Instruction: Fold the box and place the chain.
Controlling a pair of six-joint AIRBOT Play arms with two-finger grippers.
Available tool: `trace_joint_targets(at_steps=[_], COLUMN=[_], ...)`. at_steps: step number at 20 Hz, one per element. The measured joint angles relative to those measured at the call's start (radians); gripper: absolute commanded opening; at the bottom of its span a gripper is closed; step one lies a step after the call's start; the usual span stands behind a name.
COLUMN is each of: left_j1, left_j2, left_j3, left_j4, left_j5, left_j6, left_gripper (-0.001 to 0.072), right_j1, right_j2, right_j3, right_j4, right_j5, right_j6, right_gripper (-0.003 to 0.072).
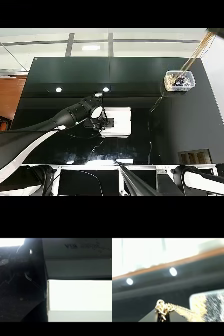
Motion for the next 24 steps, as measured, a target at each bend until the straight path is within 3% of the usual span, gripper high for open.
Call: trace_joint_targets(at_steps=[3, 5, 10, 14, 19, 24], left_j1=[0.000, 0.000, 0.001, 0.001, 0.001, 0.001], left_j2=[0.000, 0.000, 0.000, 0.000, 0.000, 0.000], left_j3=[0.000, 0.000, 0.000, 0.000, 0.000, 0.000], left_j4=[0.000, 0.000, 0.003, 0.003, 0.004, 0.004], left_j5=[0.000, 0.000, 0.002, 0.003, 0.003, 0.003], left_j6=[0.000, 0.000, 0.000, 0.000, 0.000, 0.000], left_gripper=[0.0026, 0.0026, 0.0026, 0.0026, 0.0026, 0.0026], right_j1=[0.003, 0.024, 0.130, 0.251, 0.464, 0.614], right_j2=[0.080, 0.155, 0.362, 0.438, 0.433, 0.333], right_j3=[0.036, -0.006, -0.305, -0.592, -0.928, -1.045], right_j4=[0.058, 0.090, 0.166, 0.278, 0.421, 0.476], right_j5=[0.048, 0.076, 0.155, 0.216, 0.021, -0.151], right_j6=[-0.041, -0.097, -0.231, -0.311, -0.344, -0.349], right_gripper=[0.0009, 0.0008, 0.0009, 0.0009, 0.0010, 0.0013])
